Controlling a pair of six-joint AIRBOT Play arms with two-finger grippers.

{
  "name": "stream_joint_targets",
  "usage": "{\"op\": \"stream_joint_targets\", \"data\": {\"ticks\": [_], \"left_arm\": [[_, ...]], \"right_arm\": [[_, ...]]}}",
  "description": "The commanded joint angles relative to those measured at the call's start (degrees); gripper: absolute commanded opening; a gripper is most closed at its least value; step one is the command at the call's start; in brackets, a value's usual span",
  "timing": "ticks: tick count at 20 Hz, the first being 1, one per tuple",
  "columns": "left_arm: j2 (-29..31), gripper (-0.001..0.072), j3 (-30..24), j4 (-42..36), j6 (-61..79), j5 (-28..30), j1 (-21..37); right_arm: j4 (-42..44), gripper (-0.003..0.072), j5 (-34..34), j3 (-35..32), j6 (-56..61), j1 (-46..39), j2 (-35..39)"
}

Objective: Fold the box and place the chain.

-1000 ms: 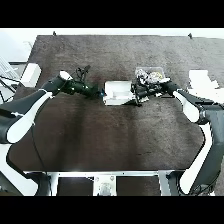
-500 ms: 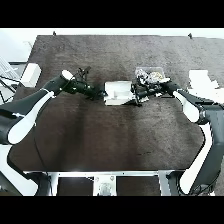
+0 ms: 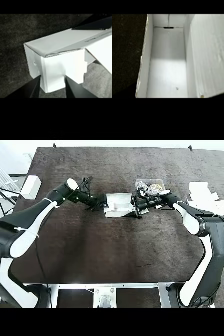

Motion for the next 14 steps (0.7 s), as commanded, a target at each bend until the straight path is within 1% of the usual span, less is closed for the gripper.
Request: {"op": "stream_joint_targets", "data": {"ticks": [1,3,4,7,11,14], "left_arm": [[0.0,0.0357,0.2,1.7,-2.6,1.2,-0.9],[0.0,0.0357,0.5,2.6,-3.0,1.4,-1.3],[0.0,0.0357,1.4,4.3,-4.3,1.1,-1.7],[0.0,0.0357,4.5,12.0,-10.2,-0.7,-3.2],[-1.5,0.0357,7.3,14.3,-12.5,-1.7,-4.8],[-3.0,0.0357,9.9,17.0,-15.9,-4.0,-5.8]], "right_arm": [[0.0,0.0583,0.0,0.0,0.0,0.0,0.0],[0.0,0.0583,0.0,0.0,0.0,0.0,0.0],[0.0,0.0583,0.0,0.0,0.0,0.0,0.0],[0.0,0.0583,0.0,0.0,0.0,0.0,0.0],[0.0,0.0583,0.0,0.0,0.0,0.0,0.0],[0.0,0.0583,0.0,0.0,0.0,0.0,0.0]]}}
